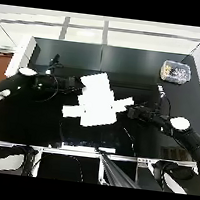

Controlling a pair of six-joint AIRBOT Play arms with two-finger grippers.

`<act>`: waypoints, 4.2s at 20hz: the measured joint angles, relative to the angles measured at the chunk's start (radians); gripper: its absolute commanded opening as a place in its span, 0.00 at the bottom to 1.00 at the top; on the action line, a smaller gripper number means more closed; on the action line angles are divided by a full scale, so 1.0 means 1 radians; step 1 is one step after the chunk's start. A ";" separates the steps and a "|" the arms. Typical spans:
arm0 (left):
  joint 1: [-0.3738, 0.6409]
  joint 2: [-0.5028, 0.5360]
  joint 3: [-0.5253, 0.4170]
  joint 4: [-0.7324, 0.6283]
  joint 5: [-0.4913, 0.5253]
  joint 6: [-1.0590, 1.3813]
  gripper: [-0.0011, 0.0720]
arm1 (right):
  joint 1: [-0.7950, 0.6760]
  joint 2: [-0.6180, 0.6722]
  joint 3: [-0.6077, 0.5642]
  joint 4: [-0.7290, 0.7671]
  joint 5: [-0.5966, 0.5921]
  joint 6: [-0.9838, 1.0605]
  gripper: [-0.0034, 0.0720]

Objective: Fold the box and place the chain.

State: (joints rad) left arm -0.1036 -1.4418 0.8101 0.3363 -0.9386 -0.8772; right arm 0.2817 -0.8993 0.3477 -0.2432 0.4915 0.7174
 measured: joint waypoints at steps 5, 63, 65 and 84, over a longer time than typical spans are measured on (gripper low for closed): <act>-0.006 -0.209 0.129 -0.027 -0.208 0.030 0.98 | 0.032 0.000 -0.003 0.005 -0.023 0.001 0.07; -0.368 0.002 -0.020 0.256 0.221 1.114 0.05 | 0.225 -0.232 0.201 -0.592 0.227 -0.599 0.96; -0.368 0.002 -0.020 0.257 0.221 1.114 0.05 | 0.241 -0.236 0.206 -0.566 0.181 -0.603 0.96; -0.368 0.002 -0.019 0.258 0.221 1.112 0.05 | 0.054 -0.251 0.269 -0.291 0.222 -0.933 0.96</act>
State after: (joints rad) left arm -0.4717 -1.4399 0.7906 0.5945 -0.7177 0.2348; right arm 0.3355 -1.1507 0.6170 -0.5339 0.7136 -0.2153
